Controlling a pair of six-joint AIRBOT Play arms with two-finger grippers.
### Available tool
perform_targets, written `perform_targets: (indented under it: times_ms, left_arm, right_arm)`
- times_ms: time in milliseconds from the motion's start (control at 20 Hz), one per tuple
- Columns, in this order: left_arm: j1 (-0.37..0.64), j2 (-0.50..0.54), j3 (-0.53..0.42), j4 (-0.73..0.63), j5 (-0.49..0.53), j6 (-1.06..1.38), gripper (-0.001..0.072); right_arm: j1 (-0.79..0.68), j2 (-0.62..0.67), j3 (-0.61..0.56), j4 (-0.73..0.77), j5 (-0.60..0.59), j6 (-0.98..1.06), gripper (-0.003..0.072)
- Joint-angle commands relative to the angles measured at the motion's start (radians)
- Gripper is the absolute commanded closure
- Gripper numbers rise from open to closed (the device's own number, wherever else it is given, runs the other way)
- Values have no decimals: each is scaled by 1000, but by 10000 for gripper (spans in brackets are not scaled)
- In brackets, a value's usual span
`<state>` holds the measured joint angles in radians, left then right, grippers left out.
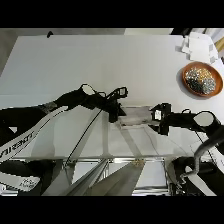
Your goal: Fold the box and place the chain.
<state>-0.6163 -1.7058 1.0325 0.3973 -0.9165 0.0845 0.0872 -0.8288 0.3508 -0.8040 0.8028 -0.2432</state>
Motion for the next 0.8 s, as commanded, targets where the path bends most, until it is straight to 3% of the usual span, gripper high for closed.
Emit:
perform_targets:
  times_ms: [0, 750]
  left_arm:
    - [-1, -1, 0, 0, 0, 0, 701]
    - [-1, -1, 0, 0, 0, 0, 701]
  right_arm:
    - [-21, -32, 33, 34, 34, -46, -8]
    - [-66, -176, 80, 50, 94, -80, -8]
